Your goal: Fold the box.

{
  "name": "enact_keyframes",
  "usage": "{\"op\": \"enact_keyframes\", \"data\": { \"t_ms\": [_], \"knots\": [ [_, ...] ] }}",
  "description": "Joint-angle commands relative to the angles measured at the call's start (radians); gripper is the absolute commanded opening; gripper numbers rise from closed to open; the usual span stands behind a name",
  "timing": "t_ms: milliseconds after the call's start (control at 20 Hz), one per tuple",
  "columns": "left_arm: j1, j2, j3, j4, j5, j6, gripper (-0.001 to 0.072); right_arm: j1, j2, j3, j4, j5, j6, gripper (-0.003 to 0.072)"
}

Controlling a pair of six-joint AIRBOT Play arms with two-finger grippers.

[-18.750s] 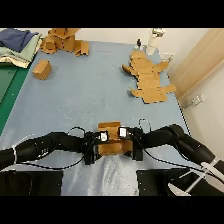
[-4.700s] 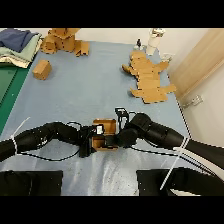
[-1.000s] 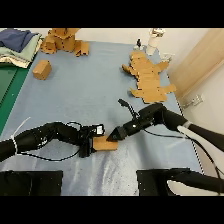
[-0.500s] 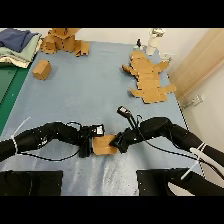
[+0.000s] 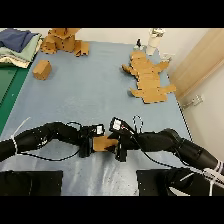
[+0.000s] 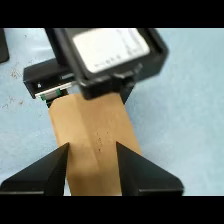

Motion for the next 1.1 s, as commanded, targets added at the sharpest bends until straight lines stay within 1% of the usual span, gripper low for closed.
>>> {"op": "enact_keyframes", "data": {
  "t_ms": [0,100,200,250,400,600,650,700,750,850,900,950,1000,1050],
  "knots": [
    [0.0,0.0,0.0,0.0,0.0,0.002,0.0592,0.055,0.047,-0.002,-0.115,0.023,-0.02,0.0462],
    [0.0,0.0,0.0,0.001,0.0,0.002,0.0592,0.065,0.01,-0.002,-0.154,0.026,-0.082,0.0462],
    [0.0,0.0,0.0,0.001,0.0,0.002,0.0592,0.065,-0.035,-0.002,-0.155,0.037,-0.159,0.047],
    [0.0,0.0,0.0,0.001,0.0,0.002,0.0592,0.065,-0.051,-0.002,-0.153,0.045,-0.2,0.0525],
    [0.0,0.0,0.0,0.001,0.0,0.002,0.0592,0.072,-0.06,-0.002,-0.16,0.051,-0.305,0.0525],
    [0.0,0.0,0.0,0.001,0.0,0.002,0.0592,0.074,-0.06,-0.002,-0.193,0.074,-0.309,0.0516],
    [0.0,0.0,0.0,0.0,0.0,0.002,0.0592,0.079,-0.059,-0.002,-0.218,0.094,-0.309,0.05],
    [0.0,0.0,0.0,0.001,0.0,0.002,0.0592,0.086,-0.058,-0.002,-0.238,0.109,-0.309,0.044],
    [0.0,0.0,0.0,0.001,0.0,0.002,0.0592,0.093,-0.057,0.0,-0.245,0.116,-0.309,0.0396],
    [0.0,0.0,0.0,0.001,0.0,0.002,0.0592,0.109,-0.046,0.004,-0.247,0.119,-0.308,0.0394],
    [0.0,0.0,0.0,0.001,0.0,0.002,0.0592,0.112,-0.033,0.004,-0.247,0.119,-0.308,0.0351],
    [0.0,0.0,0.0,0.001,0.0,0.002,0.0592,0.113,-0.022,0.004,-0.247,0.12,-0.308,0.0329],
    [0.0,0.0,0.0,0.001,0.0,0.002,0.0592,0.113,-0.013,0.004,-0.248,0.12,-0.308,0.0327],
    [0.0,0.0,0.0,0.001,0.0,0.002,0.0592,0.113,-0.009,0.004,-0.254,0.121,-0.308,0.0275]
  ]
}}
